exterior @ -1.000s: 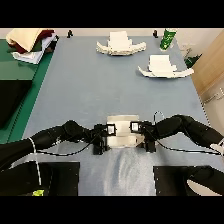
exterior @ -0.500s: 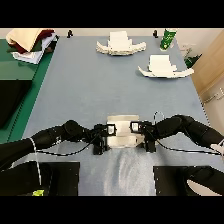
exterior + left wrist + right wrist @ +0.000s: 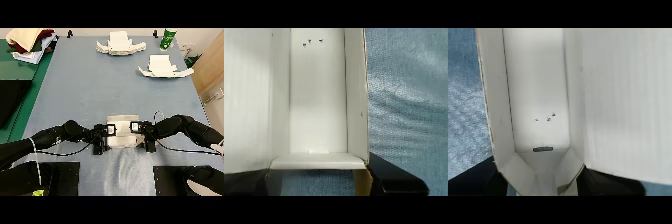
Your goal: Fold the box.
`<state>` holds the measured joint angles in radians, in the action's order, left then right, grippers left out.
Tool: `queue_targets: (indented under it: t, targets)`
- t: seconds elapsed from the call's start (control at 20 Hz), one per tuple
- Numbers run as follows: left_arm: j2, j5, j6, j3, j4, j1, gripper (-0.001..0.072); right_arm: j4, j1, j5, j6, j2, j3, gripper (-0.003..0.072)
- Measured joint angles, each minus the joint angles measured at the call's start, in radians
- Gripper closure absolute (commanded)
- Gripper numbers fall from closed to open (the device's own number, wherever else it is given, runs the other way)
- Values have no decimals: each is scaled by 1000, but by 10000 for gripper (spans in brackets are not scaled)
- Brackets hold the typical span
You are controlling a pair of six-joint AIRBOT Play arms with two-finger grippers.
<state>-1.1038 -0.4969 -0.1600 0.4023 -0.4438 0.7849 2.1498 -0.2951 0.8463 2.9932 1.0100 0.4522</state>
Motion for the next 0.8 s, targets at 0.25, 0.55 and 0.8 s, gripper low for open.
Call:
queue_targets:
  t: [0.25, 0.55, 0.8]
  targets:
    - [0, -1, 0, 0, 0, 0, 195, 0, 0, -2, 0, 0, 0, -6]
    - [-2, -1, 0, 0, 0, 0, 195, -47, 0, 6, -98, -33, 10, -28]
    - [-2, -1, 0, 0, 0, 0, 195, -227, 0, 157, -333, -153, 42, -16]
